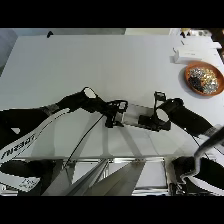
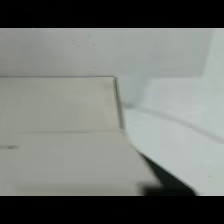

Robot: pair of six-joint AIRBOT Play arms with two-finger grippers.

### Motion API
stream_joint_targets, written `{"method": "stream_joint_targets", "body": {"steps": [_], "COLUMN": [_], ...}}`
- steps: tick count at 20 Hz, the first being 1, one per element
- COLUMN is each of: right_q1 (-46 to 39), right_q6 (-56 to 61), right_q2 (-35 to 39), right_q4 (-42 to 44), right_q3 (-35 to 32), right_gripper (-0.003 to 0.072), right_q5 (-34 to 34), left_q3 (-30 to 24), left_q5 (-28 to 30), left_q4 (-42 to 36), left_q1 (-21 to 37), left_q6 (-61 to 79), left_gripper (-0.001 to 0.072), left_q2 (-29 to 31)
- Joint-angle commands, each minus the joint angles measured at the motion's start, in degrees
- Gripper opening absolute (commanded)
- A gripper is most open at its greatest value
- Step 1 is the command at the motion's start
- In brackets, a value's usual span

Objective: Fold the box and place the chain.

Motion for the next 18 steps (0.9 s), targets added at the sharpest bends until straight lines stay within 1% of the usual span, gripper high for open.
{"method": "stream_joint_targets", "body": {"steps": [1, 2, 7, 9, 10, 15, 18], "right_q1": [-0.02, -0.02, -0.09, -0.24, -0.59, -1.62, -1.62], "right_q6": [-6.78, -9.42, -17.14, -17.03, -15.85, -0.63, 3.82], "right_q2": [-1.16, -1.16, -1.16, -1.16, -1.16, -1.36, -1.36], "right_q4": [-0.74, -0.72, -1.20, -1.60, -1.53, -2.29, -2.43], "right_q3": [-0.04, -0.04, -0.04, -0.04, -0.04, -0.15, -1.22], "right_gripper": [0.0279, 0.0300, 0.0300, 0.0300, 0.0300, 0.0297, 0.0288], "right_q5": [0.98, 0.98, 1.33, 0.85, 0.11, -1.01, -1.03], "left_q3": [-0.04, -0.02, -0.02, -0.02, -0.02, -0.04, -0.04], "left_q5": [-0.07, -0.09, -0.07, -0.07, -0.09, -0.09, -0.09], "left_q4": [-0.04, -0.04, -0.04, -0.04, -0.04, -0.04, -0.04], "left_q1": [-0.04, -0.04, -0.04, -0.04, -0.04, -0.04, -0.04], "left_q6": [0.02, 0.02, 0.04, 0.02, 0.02, 0.02, 0.02], "left_gripper": [0.0209, 0.0209, 0.0209, 0.0209, 0.0209, 0.0209, 0.0209], "left_q2": [-0.02, -0.02, -0.02, -0.02, -0.04, -0.04, -0.02]}}
